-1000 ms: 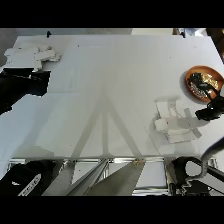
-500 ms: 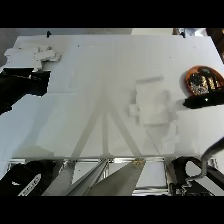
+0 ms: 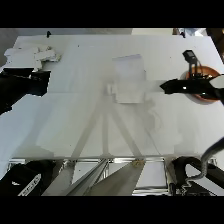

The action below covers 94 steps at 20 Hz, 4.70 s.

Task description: Fold the box and place the chain.

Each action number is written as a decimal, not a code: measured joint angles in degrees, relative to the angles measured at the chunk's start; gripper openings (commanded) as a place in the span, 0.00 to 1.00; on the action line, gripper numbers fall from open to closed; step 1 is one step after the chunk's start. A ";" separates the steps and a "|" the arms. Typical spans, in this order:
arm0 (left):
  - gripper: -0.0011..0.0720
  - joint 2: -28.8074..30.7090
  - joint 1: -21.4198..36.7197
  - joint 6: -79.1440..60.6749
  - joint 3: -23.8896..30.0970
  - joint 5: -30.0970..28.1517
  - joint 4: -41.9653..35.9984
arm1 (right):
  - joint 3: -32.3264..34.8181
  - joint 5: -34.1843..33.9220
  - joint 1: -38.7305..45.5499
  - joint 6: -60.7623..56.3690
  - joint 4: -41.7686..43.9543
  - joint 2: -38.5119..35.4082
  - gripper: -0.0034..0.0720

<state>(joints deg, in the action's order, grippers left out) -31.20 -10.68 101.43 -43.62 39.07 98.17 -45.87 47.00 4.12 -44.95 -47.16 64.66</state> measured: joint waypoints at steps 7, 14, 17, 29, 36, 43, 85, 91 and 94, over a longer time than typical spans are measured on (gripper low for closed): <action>0.80 0.00 0.00 0.00 0.00 0.00 0.00 | 5.90 -15.43 -6.99 6.19 9.84 7.58 0.06; 0.80 0.00 0.00 -0.02 0.00 0.00 0.00 | 9.42 -22.56 -8.39 9.01 12.66 9.05 0.06; 0.80 0.00 0.00 0.00 0.00 0.00 0.00 | 9.68 -23.23 -8.50 9.25 12.81 9.16 0.06; 0.80 0.00 -0.02 0.00 0.00 0.00 0.00 | 9.79 -23.71 -8.50 9.42 12.87 9.18 0.06; 0.80 -0.13 -0.02 0.15 0.00 -1.51 0.00 | 9.79 -23.74 -8.50 9.44 12.90 9.18 0.06; 0.83 -5.42 -0.13 -12.00 -0.63 -6.03 -7.02 | 9.79 -23.74 -8.50 9.44 12.90 9.18 0.06; 0.82 -81.48 -0.39 -64.28 -51.67 18.97 -61.13 | 9.79 -23.74 -8.50 9.44 12.90 9.18 0.06; 0.42 -81.57 -0.83 -69.46 -51.74 25.40 -59.45 | 9.79 -23.76 -8.50 9.44 12.90 9.18 0.06; 0.26 -81.57 -0.85 -72.11 -51.74 26.38 -59.74 | 9.81 -23.76 -8.50 9.44 12.87 9.18 0.06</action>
<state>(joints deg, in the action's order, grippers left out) -112.77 -11.53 29.32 -95.35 65.45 38.44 -36.05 23.24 -4.38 -35.51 -34.28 73.84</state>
